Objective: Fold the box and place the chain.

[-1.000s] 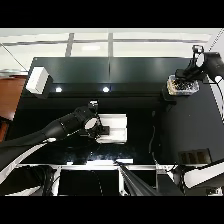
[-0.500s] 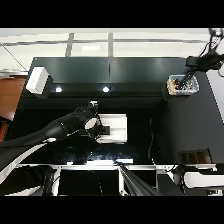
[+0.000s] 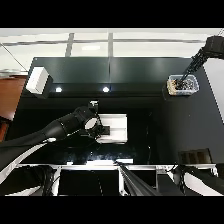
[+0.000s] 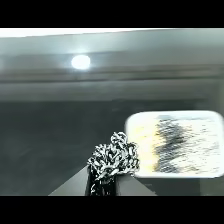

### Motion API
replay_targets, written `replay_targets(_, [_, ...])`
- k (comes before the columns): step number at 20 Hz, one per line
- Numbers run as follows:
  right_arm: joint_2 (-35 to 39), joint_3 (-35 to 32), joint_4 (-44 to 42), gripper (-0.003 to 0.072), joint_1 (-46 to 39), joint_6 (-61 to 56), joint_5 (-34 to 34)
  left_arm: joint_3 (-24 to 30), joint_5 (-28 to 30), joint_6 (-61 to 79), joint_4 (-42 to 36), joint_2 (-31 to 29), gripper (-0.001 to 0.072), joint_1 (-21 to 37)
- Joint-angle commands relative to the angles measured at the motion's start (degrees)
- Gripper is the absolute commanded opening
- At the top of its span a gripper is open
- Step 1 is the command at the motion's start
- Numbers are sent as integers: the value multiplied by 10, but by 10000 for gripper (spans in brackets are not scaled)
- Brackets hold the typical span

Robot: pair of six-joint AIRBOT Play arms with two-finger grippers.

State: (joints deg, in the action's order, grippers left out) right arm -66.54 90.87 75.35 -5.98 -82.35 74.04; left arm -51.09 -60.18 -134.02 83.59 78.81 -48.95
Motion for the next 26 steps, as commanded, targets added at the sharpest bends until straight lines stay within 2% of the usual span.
replay_targets(1, [59,0,-55,23,41,45,88,0,0,0,-1,0,28,0])
replay_targets(8, [77,-3,-55,23,214,71,204,0,0,0,-3,0,28,0])
replay_targets(12, [77,-20,-81,23,286,70,234,0,0,0,-4,0,28,-1])
replay_targets(16, [77,-70,-104,23,347,74,221,0,0,0,-3,0,28,-1])
replay_targets(20, [77,-120,-160,23,386,81,172,0,0,0,-3,0,28,-1])
replay_targets(23, [76,-141,-200,23,397,87,127,0,0,0,-3,0,29,-1])
replay_targets(26, [76,-166,-214,23,397,89,114,0,0,0,-3,0,28,-1])
